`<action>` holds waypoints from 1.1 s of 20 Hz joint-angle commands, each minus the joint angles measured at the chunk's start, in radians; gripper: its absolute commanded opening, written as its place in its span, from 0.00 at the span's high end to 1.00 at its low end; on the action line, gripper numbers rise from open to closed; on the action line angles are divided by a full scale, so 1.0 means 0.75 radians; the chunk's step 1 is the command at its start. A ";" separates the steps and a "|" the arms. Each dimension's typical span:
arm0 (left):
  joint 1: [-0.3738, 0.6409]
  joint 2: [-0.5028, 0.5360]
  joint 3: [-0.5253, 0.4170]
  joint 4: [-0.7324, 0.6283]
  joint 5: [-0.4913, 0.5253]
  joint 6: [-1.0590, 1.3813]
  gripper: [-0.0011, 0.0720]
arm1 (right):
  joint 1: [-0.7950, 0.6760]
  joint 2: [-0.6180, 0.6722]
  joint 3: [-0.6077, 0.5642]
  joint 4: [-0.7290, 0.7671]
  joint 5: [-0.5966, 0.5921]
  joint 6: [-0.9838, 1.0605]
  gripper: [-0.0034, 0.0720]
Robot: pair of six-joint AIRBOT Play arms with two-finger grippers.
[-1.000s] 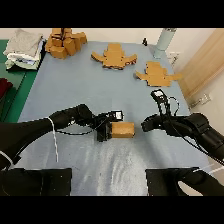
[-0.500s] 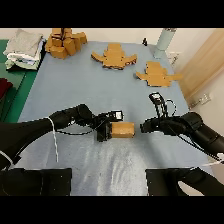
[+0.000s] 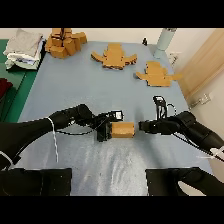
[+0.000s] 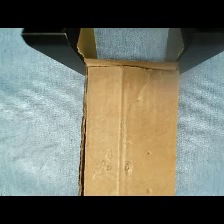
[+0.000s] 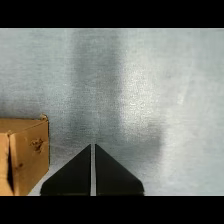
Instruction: Fold the box.
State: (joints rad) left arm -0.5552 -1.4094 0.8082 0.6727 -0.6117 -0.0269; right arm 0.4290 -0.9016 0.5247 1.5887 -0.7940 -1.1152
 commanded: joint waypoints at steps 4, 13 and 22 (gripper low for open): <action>0.003 0.004 0.006 0.002 0.003 -0.024 0.27 | 0.001 -0.004 0.000 -0.004 -0.001 0.070 0.90; 0.064 0.026 0.049 0.007 0.004 -0.133 0.27 | 0.001 -0.004 0.000 -0.004 -0.001 0.070 0.90; 0.503 0.117 0.052 0.011 0.128 -0.228 0.27 | 0.001 -0.004 0.000 -0.004 -0.001 0.070 0.90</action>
